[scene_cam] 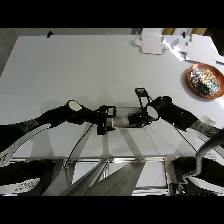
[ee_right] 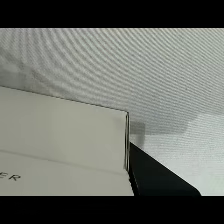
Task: Fold the box and place the chain.
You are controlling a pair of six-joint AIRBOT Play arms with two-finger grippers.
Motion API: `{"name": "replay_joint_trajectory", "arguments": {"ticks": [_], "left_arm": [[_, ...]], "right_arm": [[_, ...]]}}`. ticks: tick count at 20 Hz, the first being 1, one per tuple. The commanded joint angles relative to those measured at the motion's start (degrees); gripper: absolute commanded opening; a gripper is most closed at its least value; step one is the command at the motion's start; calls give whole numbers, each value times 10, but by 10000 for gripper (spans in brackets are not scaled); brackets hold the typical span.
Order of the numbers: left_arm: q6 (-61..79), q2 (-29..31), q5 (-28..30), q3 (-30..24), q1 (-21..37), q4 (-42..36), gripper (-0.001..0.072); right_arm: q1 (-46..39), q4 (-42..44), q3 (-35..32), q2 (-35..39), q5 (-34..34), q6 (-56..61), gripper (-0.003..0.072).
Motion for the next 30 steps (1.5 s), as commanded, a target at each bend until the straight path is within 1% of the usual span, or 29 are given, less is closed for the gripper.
{"name": "replay_joint_trajectory", "arguments": {"ticks": [1,8,13,14,15,18,19,20,21,22,24,26,28,29,30], "left_arm": [[0,0,0,0,0,0,108],[0,0,0,0,0,0,108],[0,0,0,0,0,0,108],[0,0,0,0,0,0,108],[0,0,0,0,0,0,108],[0,0,0,0,0,0,108],[0,0,0,0,0,0,108],[0,0,0,0,0,0,108],[0,0,0,0,0,0,108],[0,0,0,0,0,0,108],[0,0,0,0,0,0,108],[0,0,0,0,0,0,108],[0,0,0,0,0,0,108],[0,0,0,0,0,0,107],[0,0,0,0,0,0,108]], "right_arm": [[0,-24,1,0,4,32,168],[0,-50,1,0,22,60,170],[0,-50,0,0,20,75,168],[0,-50,0,0,20,75,107],[0,-50,0,0,20,73,12],[0,-50,1,0,21,72,12],[0,-50,0,3,21,66,16],[0,-50,1,7,21,40,76],[0,-53,1,16,24,6,204],[0,-57,1,28,27,-14,267],[0,-77,1,57,42,-53,276],[-1,-91,2,99,70,-96,344],[-1,-96,21,151,140,-174,342],[-1,-118,43,177,174,-194,323],[-9,-150,69,195,189,-201,267]]}}
